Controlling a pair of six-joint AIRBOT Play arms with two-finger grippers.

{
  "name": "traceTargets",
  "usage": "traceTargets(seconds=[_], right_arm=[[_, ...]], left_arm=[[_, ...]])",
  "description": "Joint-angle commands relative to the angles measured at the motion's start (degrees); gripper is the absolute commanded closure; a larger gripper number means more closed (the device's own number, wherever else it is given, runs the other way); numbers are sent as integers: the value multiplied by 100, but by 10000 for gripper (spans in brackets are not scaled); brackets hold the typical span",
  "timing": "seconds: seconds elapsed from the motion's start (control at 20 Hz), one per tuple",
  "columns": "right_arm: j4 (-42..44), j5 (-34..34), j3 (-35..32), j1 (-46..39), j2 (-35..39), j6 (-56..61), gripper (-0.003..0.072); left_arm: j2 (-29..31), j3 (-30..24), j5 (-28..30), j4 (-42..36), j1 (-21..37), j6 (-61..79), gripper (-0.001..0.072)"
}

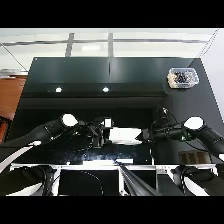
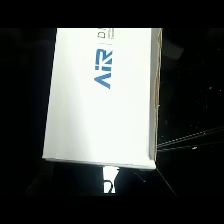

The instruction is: Fold the box and place the chain.

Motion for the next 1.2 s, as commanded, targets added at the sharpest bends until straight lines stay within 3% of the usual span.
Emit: traceTargets(seconds=[0.0, 0.1, 0.15, 0.25, 0.45, 0.65, 0.8, 1.0, 1.15], right_arm=[[-92, -225, -39, -15, 7, -52, 675], [-46, 271, 247, -22, 17, -245, 674], [-61, 533, 468, -46, 59, -260, 674], [-131, 909, 973, -238, 284, -254, 675], [-739, 1394, 1742, -1139, 774, -146, 674], [-1012, 1585, 1829, -2179, 896, -146, 674], [-1023, 1279, 1829, -2347, 896, -146, 674], [-1023, 1266, 1829, -2337, 896, -149, 674], [-1025, 1261, 1829, -2337, 896, -192, 673]], left_arm=[[-4, -2, 0, 0, -2, 2, 360], [42, 0, -15, 0, -2, 2, 356], [94, 0, -17, 22, 13, 0, 304], [317, 0, -39, 238, 83, -157, 4], [1003, 0, -400, 1167, 334, -988, -3], [1462, 105, -1025, 1567, 461, -1884, -2], [1123, 719, -1049, 1521, 0, -2124, 3], [94, 1775, -1064, 1495, -474, -2146, 4], [-509, 2214, -1049, 1502, -782, -2118, 4]])
